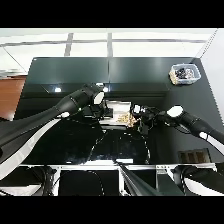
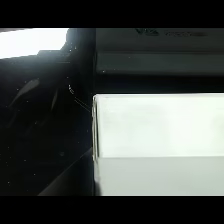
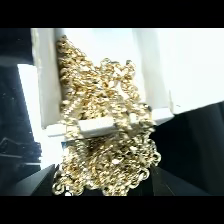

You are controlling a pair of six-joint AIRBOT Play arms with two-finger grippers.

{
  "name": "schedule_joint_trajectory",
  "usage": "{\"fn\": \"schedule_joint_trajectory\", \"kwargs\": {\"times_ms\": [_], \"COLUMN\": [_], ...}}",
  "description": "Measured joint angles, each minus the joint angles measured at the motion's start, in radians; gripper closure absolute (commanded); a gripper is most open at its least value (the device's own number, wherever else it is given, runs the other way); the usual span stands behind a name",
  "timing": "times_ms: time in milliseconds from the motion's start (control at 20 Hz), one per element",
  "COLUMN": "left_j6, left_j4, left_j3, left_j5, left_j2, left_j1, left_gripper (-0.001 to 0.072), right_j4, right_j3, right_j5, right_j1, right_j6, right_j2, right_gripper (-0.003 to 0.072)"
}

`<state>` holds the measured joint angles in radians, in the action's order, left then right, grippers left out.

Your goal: Fold the box and place the chain.

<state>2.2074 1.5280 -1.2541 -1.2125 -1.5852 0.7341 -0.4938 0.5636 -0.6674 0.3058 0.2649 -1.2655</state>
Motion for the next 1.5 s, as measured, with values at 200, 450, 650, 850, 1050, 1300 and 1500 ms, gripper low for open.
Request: {"fn": "schedule_joint_trajectory", "kwargs": {"times_ms": [200,450,650,850,1050,1300,1500], "left_j6": [0.000,0.000,0.000,0.000,0.000,0.000,0.000], "left_j4": [0.000,0.000,0.000,0.000,0.000,0.000,0.000], "left_j3": [0.000,0.000,0.000,0.000,0.000,0.000,0.000], "left_j5": [0.000,-0.001,0.000,0.000,0.000,0.000,0.000], "left_j2": [0.000,0.000,0.000,0.000,0.000,0.000,0.000], "left_j1": [0.000,0.000,0.000,0.000,0.000,0.000,0.000], "left_gripper": [0.0682,0.0682,0.0682,0.0682,0.0682,0.0682,0.0682], "right_j4": [0.019,0.018,-0.087,-0.235,-0.280,-0.166,0.029], "right_j3": [0.000,-0.001,0.000,0.016,0.069,0.196,0.285], "right_j5": [0.010,0.014,0.042,0.024,-0.087,-0.208,-0.237], "right_j1": [0.001,0.001,-0.003,-0.041,-0.070,-0.079,-0.080], "right_j6": [0.008,-0.065,-0.279,-0.551,-0.720,-0.808,-0.826], "right_j2": [-0.010,-0.004,0.073,0.220,0.376,0.473,0.491], "right_gripper": [0.0492,0.0670,0.0670,0.0670,0.0670,0.0670,0.0669]}}
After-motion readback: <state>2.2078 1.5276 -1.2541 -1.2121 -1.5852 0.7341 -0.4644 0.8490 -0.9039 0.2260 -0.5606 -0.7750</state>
